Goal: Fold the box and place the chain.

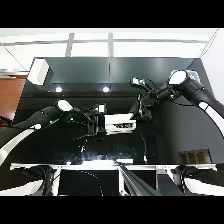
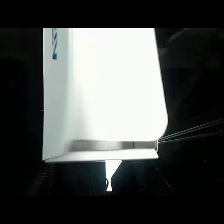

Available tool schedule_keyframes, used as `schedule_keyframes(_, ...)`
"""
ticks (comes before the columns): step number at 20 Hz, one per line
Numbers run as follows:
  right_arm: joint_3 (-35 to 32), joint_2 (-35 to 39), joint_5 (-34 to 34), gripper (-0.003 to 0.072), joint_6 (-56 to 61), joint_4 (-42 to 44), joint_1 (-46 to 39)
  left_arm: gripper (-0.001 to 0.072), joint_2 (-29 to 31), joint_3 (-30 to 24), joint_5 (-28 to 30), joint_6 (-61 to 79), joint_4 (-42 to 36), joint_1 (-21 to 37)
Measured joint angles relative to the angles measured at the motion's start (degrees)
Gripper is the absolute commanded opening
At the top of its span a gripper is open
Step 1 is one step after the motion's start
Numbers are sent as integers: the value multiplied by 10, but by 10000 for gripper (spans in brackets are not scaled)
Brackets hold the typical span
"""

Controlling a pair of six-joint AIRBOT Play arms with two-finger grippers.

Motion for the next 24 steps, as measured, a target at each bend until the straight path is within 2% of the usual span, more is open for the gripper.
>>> schedule_keyframes(1, 0, 3, 5, 367, 6, -1, 5, 392, 0, 0, 0, 0, 0, 0)
schedule_keyframes(6, -2, 14, 5, 348, 32, -3, 25, 393, 0, 0, -1, 0, 0, 0)
schedule_keyframes(7, -4, 15, 3, 263, 33, -6, 29, 393, 0, 0, -2, 0, 0, 0)
schedule_keyframes(8, -5, 15, -1, 252, 36, -10, 32, 393, 0, 0, -2, 0, 1, 0)
schedule_keyframes(14, -39, 51, -21, 252, 42, -35, 38, 392, 0, 0, -2, 0, 1, 0)
schedule_keyframes(20, -90, 99, -78, 261, 33, -47, 42, 393, 0, 0, -2, 0, 1, 0)
schedule_keyframes(21, -93, 101, -85, 293, 30, -48, 44, 393, 0, 0, -2, 0, 1, 0)
schedule_keyframes(22, -96, 103, -93, 365, 27, -48, 46, 392, 0, 0, -2, 0, 1, 0)
schedule_keyframes(24, -99, 106, -103, 394, 23, -48, 48, 393, 0, 0, -2, 0, 1, 0)
